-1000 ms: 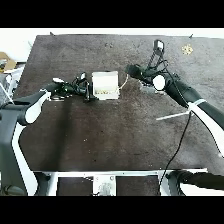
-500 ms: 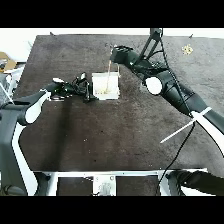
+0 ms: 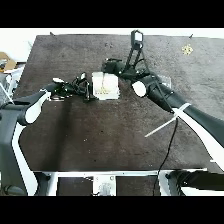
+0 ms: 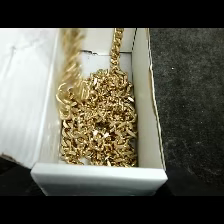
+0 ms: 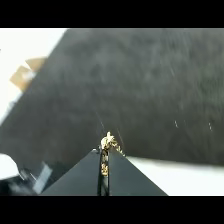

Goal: Fold the box and place the chain.

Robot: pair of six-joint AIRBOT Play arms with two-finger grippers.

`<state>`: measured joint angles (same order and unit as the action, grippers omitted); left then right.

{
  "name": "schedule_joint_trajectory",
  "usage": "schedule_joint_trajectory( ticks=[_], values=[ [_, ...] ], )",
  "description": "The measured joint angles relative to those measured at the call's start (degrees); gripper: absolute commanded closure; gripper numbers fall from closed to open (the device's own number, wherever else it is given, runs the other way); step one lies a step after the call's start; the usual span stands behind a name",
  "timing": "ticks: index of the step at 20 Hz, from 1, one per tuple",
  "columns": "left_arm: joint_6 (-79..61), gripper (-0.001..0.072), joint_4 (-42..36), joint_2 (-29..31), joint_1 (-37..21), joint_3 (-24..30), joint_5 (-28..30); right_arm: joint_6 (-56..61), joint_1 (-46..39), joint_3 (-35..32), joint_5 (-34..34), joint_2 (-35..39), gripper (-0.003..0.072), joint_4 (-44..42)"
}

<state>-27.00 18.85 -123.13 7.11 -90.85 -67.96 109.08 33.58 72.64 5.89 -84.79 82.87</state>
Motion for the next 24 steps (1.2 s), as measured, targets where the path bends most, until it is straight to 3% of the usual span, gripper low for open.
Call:
schedule_joint_trajectory(
  ticks=[1,2,3,7,8,11,18,19,20,21,24],
  values=[
    [0.0,0.0424,0.0,0.0,0.0,0.0,0.0,0.0,0.02,0.04,0.63,-0.63,0.0664,0.13],
    [0.0,0.0424,0.0,0.0,0.0,0.0,0.02,-0.02,0.0,0.04,1.7,-1.2,0.0451,0.57],
    [0.0,0.0424,0.0,0.0,0.0,0.0,0.02,-0.28,-0.02,0.04,3.45,-1.64,0.0391,1.16],
    [0.0,0.0424,0.0,0.0,0.0,0.0,0.02,-5.97,-1.88,0.04,11.3,-1.57,0.0392,3.06],
    [0.0,0.0424,0.0,0.0,0.0,0.0,0.02,-8.24,-3.04,0.04,13.55,-1.38,0.044,3.28],
    [0.0,0.0424,0.0,0.0,0.02,0.0,0.02,-17.38,-7.65,0.04,21.7,-1.36,0.0466,2.27],
    [0.02,0.0424,0.0,0.0,0.0,0.0,0.02,-63.76,-22.29,0.17,34.6,-7.26,0.0467,-26.88],
    [0.02,0.0424,0.0,0.0,0.0,0.0,0.02,-70.88,-23.54,0.28,36.24,-8.83,0.0403,-30.32],
    [0.0,0.0424,0.0,0.0,0.0,0.0,0.02,-77.07,-24.35,0.57,38.14,-10.4,0.0393,-32.98],
    [0.0,0.0424,0.0,0.0,0.0,0.0,0.02,-82.62,-24.9,1.11,39.85,-12.04,0.029,-35.3],
    [0.02,0.0424,0.0,0.0,0.0,0.0,0.02,-97.15,-26.14,3.85,44.83,-17.05,0.0291,-41.2]
  ],
)
